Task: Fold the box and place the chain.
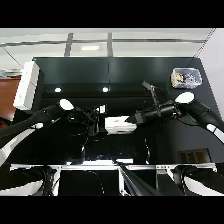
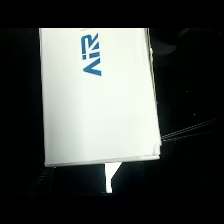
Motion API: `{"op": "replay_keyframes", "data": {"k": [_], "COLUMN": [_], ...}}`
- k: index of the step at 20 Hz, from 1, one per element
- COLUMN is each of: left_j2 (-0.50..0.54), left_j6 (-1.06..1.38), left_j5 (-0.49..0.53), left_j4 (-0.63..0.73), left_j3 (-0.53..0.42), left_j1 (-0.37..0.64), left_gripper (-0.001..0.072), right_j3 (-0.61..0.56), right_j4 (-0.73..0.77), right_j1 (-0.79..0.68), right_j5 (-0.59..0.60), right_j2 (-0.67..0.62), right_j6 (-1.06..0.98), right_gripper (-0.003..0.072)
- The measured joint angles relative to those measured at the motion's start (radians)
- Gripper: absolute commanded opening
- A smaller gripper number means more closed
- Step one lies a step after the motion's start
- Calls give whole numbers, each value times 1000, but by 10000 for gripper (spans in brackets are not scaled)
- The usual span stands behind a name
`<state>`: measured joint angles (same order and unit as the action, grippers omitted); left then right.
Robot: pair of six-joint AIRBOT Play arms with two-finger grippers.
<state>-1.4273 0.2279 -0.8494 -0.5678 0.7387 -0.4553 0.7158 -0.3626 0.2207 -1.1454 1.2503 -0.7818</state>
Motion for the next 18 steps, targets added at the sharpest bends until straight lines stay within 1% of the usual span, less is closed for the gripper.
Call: {"op": "replay_keyframes", "data": {"k": [2, 6, 8, 14, 16, 18], "left_j2": [0, 0, 0, 0, 0, 0], "left_j6": [0, 0, 0, 1, 0, -2], "left_j5": [0, 0, 0, -3, -3, 0], "left_j4": [0, 0, 0, 0, 1, 5], "left_j3": [0, 0, 0, 0, 0, 0], "left_j1": [0, 0, 0, 0, 0, 0], "left_gripper": [356, 360, 439, 441, 440, 439], "right_j3": [-10, -18, -19, -20, -13, 18], "right_j4": [5, -33, -57, -109, -120, -160], "right_j1": [-1, 2, 10, 51, 56, 47], "right_j5": [14, 35, 61, 139, 144, 109], "right_j2": [28, 53, 61, 70, 68, 48], "right_j6": [-61, -165, -206, -271, -259, -217], "right_gripper": [15, 15, 14, 14, 14, 14]}}
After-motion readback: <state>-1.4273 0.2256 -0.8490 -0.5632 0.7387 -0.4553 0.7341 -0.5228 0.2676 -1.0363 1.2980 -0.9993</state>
